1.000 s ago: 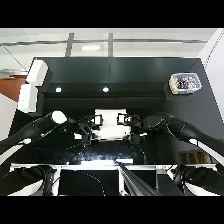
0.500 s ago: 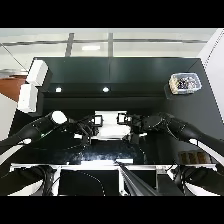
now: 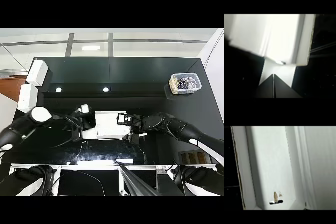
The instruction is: Fold the box and place the chain.
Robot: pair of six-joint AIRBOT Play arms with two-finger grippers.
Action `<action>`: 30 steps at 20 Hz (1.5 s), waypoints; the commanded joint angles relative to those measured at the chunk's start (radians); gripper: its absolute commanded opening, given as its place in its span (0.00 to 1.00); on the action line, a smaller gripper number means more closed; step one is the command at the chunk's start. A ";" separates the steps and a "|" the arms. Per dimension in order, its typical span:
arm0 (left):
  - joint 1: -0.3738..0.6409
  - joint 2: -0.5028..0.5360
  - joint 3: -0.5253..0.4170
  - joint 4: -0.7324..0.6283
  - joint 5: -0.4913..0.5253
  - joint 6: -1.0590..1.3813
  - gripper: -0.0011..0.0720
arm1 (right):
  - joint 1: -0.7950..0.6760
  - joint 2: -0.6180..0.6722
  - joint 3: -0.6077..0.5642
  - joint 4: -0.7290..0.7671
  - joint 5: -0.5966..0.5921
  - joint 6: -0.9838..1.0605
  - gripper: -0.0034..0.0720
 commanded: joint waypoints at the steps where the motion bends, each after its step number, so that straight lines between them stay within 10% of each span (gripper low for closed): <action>1: 0.150 0.072 0.001 0.024 -0.163 -0.284 0.05 | 0.000 0.000 0.000 0.000 0.003 0.000 0.67; 11: 0.483 0.040 -0.096 0.133 -0.173 -0.979 0.05 | 0.000 0.000 0.000 0.000 0.003 0.000 0.67; 20: 0.471 -0.148 -0.196 -0.190 -0.129 -0.851 0.05 | 0.000 0.000 0.000 0.000 0.003 0.000 0.67; 27: 0.275 -0.177 -0.195 -0.266 -0.021 -0.793 0.05 | 0.000 0.000 0.000 0.000 0.003 0.000 0.67; 28: 0.267 -0.177 -0.190 -0.283 -0.020 -0.790 0.14 | 0.000 0.000 0.000 0.000 0.003 0.000 0.67; 30: 0.269 -0.174 -0.171 -0.294 -0.056 -0.756 0.66 | 0.000 0.000 0.000 0.000 0.003 0.000 0.67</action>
